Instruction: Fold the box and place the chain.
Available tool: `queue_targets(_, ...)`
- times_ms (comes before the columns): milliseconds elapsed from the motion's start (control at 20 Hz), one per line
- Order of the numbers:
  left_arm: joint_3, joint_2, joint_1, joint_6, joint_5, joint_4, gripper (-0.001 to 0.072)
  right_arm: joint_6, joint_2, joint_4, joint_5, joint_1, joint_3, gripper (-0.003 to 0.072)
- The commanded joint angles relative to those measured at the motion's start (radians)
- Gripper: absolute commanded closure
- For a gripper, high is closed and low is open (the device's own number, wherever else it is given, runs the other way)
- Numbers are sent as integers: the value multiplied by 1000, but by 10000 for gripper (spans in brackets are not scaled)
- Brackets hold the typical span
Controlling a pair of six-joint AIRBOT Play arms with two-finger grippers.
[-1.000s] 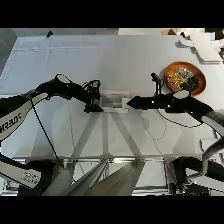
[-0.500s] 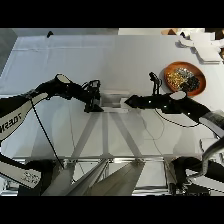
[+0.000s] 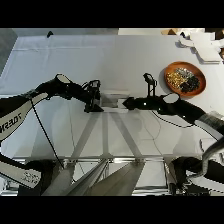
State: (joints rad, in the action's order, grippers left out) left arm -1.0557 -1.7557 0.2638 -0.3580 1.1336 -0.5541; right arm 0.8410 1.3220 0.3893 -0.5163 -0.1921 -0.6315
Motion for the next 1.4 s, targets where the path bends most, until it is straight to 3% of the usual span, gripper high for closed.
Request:
queue_targets(0, 0, 0, 0, 0, 0, 0, 452, 23, 0, 25, 64, -13, 0, 205)
queue_targets(350, 0, 0, 0, 0, 0, 0, 452, 23, -13, 31, 65, -13, 0, 219)
queue_targets(750, 0, 0, 0, 0, 0, 0, 452, 24, -71, 161, 95, -35, -1, 218)
queue_targets(950, 0, 0, 0, 0, 0, 0, 452, 249, -69, 381, 203, -119, -9, 236)
queue_targets(1200, 0, 0, 0, 0, 0, 0, 452, 652, -69, 822, 92, -131, -76, 237)
queue_targets(1350, 0, 0, 0, 0, 0, 0, 452, 823, -51, 994, 8, -135, -112, 237)
